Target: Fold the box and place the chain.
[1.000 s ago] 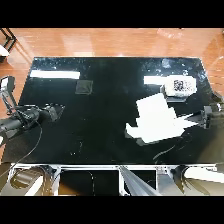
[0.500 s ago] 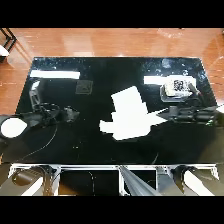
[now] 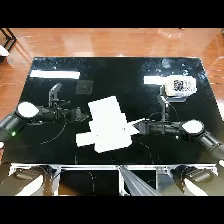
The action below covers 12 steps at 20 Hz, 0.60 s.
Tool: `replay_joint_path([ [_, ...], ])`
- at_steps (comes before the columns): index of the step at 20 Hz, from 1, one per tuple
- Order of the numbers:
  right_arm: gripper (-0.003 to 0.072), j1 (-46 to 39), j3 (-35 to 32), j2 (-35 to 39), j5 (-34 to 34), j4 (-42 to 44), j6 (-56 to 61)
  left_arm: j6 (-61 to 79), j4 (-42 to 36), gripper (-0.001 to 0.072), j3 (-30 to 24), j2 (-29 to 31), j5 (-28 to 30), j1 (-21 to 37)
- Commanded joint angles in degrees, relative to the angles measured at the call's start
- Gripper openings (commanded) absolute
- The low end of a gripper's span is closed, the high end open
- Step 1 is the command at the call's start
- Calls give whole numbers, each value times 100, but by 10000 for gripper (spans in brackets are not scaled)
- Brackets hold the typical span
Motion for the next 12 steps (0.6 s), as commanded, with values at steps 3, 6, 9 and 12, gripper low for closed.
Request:
replay_joint_path([
  [3, 23, 323, -42, 17, -284, -131, -212, 2500, -1014, 613, 11, -890, -1593, 1095],
  [6, 23, 323, -42, 17, -286, -131, -212, 3213, -1167, 613, 11, -1292, -1572, 848],
  [9, 23, 323, -42, 20, -262, -129, -212, 3779, -1392, 613, 11, -1652, -1069, 376],
  [12, 23, 323, -42, 17, -225, -129, -212, 4470, -1917, 613, 35, -1954, -850, 149],
])
